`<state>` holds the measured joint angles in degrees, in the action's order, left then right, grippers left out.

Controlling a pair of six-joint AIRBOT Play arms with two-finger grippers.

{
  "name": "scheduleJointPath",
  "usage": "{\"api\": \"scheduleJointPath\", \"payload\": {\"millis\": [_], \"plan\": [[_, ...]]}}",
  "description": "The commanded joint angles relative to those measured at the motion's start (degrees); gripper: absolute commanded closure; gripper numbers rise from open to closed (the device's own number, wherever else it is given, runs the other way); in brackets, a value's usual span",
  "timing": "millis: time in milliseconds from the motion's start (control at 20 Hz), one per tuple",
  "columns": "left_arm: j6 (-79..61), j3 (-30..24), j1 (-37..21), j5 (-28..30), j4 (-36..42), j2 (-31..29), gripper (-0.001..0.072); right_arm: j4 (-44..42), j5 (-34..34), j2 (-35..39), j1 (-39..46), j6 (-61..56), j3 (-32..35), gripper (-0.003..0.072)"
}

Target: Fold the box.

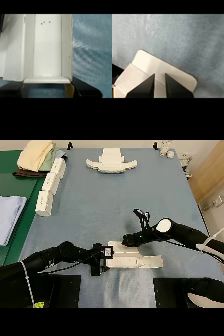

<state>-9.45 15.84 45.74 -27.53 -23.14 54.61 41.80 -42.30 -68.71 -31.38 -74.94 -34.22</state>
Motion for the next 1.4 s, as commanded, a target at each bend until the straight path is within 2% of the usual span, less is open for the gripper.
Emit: {"api": "scheduleJointPath", "payload": {"millis": [0, 250, 550, 750, 950, 1050, 1100, 1200, 1350], "plan": [[-0.13, 0.00, -0.02, -0.02, -0.04, -0.04, 0.0197, 0.92, -0.17, -1.70, -0.04, 0.63, -0.09, 0.0492], [-0.13, 0.00, 0.00, -0.02, -0.04, -0.02, 0.0197, 0.81, -1.03, 0.48, -0.04, 2.27, -0.13, 0.0493], [-0.13, 0.00, 0.00, -0.02, -0.04, -0.04, 0.0197, 1.42, -4.00, 16.04, -0.04, 6.67, -0.11, 0.0493], [-0.13, 0.00, 0.00, -0.02, -0.04, -0.02, 0.0197, 9.46, -12.98, 28.85, -0.07, 9.40, -0.09, 0.0493], [-0.13, 0.00, 0.00, -0.02, -0.04, -0.04, 0.0197, 20.04, -27.34, 37.20, -0.04, 15.63, 0.76, 0.0478], [-0.13, 0.00, 0.00, -0.02, -0.04, -0.04, 0.0197, 24.98, -30.84, 38.45, -0.11, 15.65, 2.97, 0.0206], [-0.13, 0.00, 0.00, -0.02, -0.04, -0.04, 0.0197, 27.21, -30.77, 38.45, -0.17, 16.02, 4.50, 0.0194], [-0.13, 0.00, 0.00, -0.02, -0.04, -0.04, 0.0197, 30.64, -28.96, 37.73, -0.17, 23.17, 8.41, 0.0104], [-0.13, 0.00, 0.00, -0.02, -0.04, -0.04, 0.0197, 33.18, -23.61, 36.48, -2.34, 34.62, 12.98, 0.0080]]}}
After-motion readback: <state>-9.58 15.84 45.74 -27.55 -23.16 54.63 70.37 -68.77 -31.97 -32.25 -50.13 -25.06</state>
